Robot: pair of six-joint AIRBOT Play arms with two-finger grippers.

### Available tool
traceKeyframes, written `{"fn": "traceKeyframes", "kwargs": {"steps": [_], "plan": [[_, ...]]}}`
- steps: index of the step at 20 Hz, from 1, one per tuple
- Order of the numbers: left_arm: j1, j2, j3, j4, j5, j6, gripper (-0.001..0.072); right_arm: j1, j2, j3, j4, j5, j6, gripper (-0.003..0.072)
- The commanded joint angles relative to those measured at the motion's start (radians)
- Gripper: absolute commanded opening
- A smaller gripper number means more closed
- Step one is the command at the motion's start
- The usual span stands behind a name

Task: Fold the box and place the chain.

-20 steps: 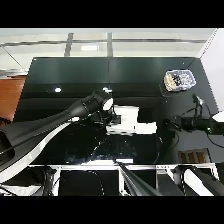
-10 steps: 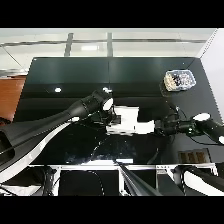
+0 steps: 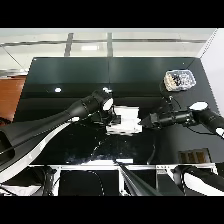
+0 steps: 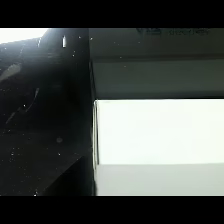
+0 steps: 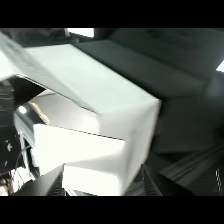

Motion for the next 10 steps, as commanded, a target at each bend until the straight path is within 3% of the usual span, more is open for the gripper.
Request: {"fn": "traceKeyframes", "kwargs": {"steps": [1, 6, 10], "plan": [[0.0, 0.0, 0.0, 0.0, 0.001, -0.001, 0.0025, 0.098, -0.001, 0.057, -0.05, -0.033, 0.095, 0.0399], [0.0, 0.0, 0.0, 0.0, 0.002, -0.001, 0.0025, 0.213, -0.001, 0.15, -0.182, -0.054, 0.247, 0.0363], [0.0, 0.0, 0.0, 0.0, 0.002, -0.001, 0.0025, 0.314, -0.001, 0.208, -0.372, -0.14, 0.44, 0.0362]]}}
